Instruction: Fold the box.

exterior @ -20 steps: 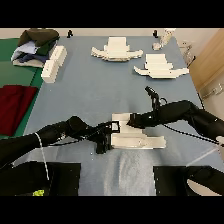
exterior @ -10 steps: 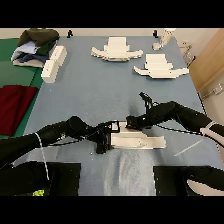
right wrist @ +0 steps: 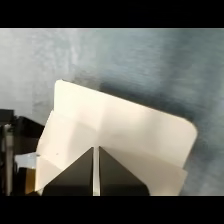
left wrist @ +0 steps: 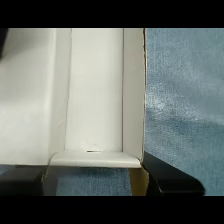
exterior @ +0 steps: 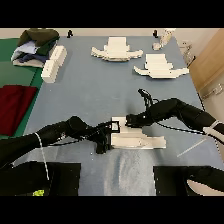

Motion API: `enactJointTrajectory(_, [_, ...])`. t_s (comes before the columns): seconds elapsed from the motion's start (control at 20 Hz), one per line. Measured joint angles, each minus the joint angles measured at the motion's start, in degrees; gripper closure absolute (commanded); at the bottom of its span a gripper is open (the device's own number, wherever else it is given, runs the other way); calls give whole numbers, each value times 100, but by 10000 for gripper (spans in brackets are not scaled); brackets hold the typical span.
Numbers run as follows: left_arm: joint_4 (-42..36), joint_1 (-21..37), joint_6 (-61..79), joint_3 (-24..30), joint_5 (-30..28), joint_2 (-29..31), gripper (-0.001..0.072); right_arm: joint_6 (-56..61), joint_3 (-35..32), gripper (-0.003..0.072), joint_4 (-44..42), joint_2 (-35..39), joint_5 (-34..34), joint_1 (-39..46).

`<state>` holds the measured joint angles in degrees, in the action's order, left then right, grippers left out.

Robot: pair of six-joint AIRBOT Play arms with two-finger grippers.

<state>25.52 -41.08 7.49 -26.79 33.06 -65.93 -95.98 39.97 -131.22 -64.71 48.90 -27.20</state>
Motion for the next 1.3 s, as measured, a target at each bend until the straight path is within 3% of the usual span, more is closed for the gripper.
enactJointTrajectory(0.3, [0,0,0,0,2,0,195,-446,297,630,479,1008,769,-2])
enactJointTrajectory(0.55, [0,0,0,0,2,0,195,-1443,-160,625,789,1952,1727,-4])
enactJointTrajectory(0.6, [0,0,0,0,2,0,195,-1639,-313,462,879,2122,1871,-4])
enactJointTrajectory(0.65, [0,0,0,0,2,0,195,-1810,-450,206,1014,2262,1976,-7])
enactJointTrajectory(0.7, [0,0,0,0,2,0,195,-2015,-577,143,1178,2367,2057,-7])
enactJointTrajectory(0.8, [0,0,0,0,2,0,195,-2583,-787,135,1565,2500,2142,-7])
enactJointTrajectory(0.9, [0,0,0,0,2,0,195,-3139,-935,20,1961,2570,2114,-7])
enactJointTrajectory(1.1, [0,0,0,0,2,0,195,-3985,-1126,-22,2566,2623,1709,-4])
enactJointTrajectory(1.3, [0,0,0,0,2,0,195,-4660,-1287,-21,2605,2487,1163,-7])
